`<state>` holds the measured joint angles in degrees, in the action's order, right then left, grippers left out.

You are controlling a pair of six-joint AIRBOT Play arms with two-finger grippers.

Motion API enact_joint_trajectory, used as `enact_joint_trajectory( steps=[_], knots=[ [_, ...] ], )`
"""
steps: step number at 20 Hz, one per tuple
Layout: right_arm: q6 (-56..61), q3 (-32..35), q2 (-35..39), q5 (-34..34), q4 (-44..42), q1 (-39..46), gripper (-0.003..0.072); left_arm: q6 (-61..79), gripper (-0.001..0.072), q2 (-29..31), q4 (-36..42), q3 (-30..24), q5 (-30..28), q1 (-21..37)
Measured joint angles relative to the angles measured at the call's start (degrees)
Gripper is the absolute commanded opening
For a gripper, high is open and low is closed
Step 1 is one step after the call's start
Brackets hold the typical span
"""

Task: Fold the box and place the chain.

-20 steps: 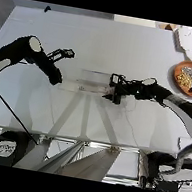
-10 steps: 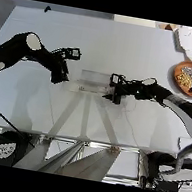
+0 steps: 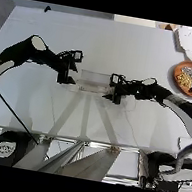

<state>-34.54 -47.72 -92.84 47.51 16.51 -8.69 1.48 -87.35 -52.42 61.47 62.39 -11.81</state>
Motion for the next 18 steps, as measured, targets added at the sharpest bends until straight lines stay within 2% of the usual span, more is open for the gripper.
enact_joint_trajectory(
  steps=[5,6,7,8,11,13,18],
  knots=[
    [0.0,0.0,0.0,0.0,0.0,0.0,0.0540,5.8,0.0662,-3.0,2.4,0.0,4.5,0.9],
    [0.0,0.0,0.0,0.0,0.0,0.0,0.0540,6.7,0.0608,-3.5,2.7,0.0,5.4,1.0],
    [0.0,0.0,0.0,0.0,0.0,0.0,0.0540,7.6,0.0597,-4.0,3.3,0.0,6.3,1.0],
    [0.0,0.0,0.0,0.0,0.0,0.0,0.0540,8.4,0.0547,-4.3,4.1,-0.1,6.8,1.1],
    [0.0,0.0,0.0,0.0,0.0,0.0,0.0540,11.7,0.0546,-5.1,6.4,-0.3,8.4,1.1],
    [0.0,0.0,0.0,0.0,0.0,0.0,0.0540,13.2,0.0446,-5.3,7.2,-0.3,8.9,1.3],
    [0.0,0.0,0.0,0.0,0.0,0.0,0.0540,15.5,0.0338,-5.5,7.9,-0.4,9.5,1.8]
  ],
)
